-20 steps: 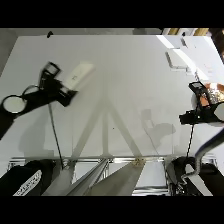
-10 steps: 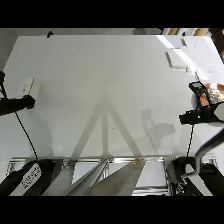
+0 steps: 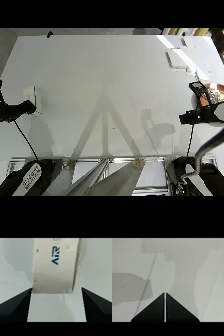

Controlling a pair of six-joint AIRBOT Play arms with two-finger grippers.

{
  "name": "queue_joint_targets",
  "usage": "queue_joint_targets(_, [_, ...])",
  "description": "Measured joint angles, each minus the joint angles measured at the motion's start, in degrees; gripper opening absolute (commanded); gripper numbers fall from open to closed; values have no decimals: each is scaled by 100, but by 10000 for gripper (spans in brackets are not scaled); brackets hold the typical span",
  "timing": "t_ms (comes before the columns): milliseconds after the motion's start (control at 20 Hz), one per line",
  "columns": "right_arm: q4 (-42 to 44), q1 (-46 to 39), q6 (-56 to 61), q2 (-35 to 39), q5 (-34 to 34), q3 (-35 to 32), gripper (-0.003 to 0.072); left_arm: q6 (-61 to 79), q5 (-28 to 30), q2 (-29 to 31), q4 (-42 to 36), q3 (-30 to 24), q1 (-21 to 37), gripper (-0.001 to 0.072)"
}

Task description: Fold the box and place the chain.

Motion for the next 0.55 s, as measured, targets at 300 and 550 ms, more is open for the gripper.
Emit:
queue_joint_targets(300, [-2,0,-2,0,0,0,20,-186,-118,1058,214,0,-927,693])
queue_joint_targets(550, [0,0,0,0,-2,0,20,-225,-208,1394,299,0,-1416,693])
